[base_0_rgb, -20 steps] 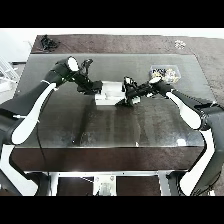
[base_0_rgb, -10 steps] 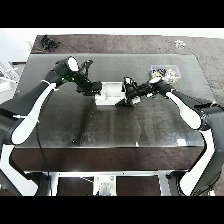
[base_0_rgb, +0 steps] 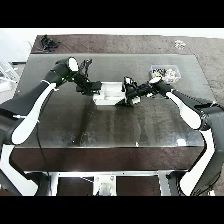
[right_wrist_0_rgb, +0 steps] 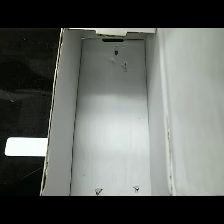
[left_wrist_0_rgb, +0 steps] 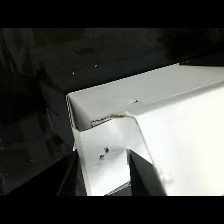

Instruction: Fold the box and place the chain.

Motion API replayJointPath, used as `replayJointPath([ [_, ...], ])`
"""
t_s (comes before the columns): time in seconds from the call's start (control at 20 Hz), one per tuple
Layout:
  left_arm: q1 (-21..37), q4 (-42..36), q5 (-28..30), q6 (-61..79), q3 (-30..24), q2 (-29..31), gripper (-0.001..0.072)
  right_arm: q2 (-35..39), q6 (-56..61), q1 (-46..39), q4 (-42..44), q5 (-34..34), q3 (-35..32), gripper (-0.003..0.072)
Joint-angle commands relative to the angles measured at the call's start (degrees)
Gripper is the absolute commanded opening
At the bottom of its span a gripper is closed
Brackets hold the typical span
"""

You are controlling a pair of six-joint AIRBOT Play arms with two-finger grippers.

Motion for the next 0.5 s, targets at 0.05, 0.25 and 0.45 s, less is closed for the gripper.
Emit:
replayJointPath([
  [0.05, 0.0, 0.8, -1.2, -0.4, 1.8, 0.0, 0.0379, 0.0, 0.0, 0.0, 0.0, 0.0, 0.0, 0.0587],
  [0.25, 0.0, 1.5, -2.8, -0.4, 2.0, 0.0, 0.0379, 0.0, 0.0, 0.0, 0.0, 0.0, 0.0, 0.0587],
  [0.45, 0.0, 2.8, -4.5, -0.9, 1.9, -0.2, 0.0379, 0.0, 0.0, 0.0, 0.0, 0.0, 0.0, 0.0587],
])
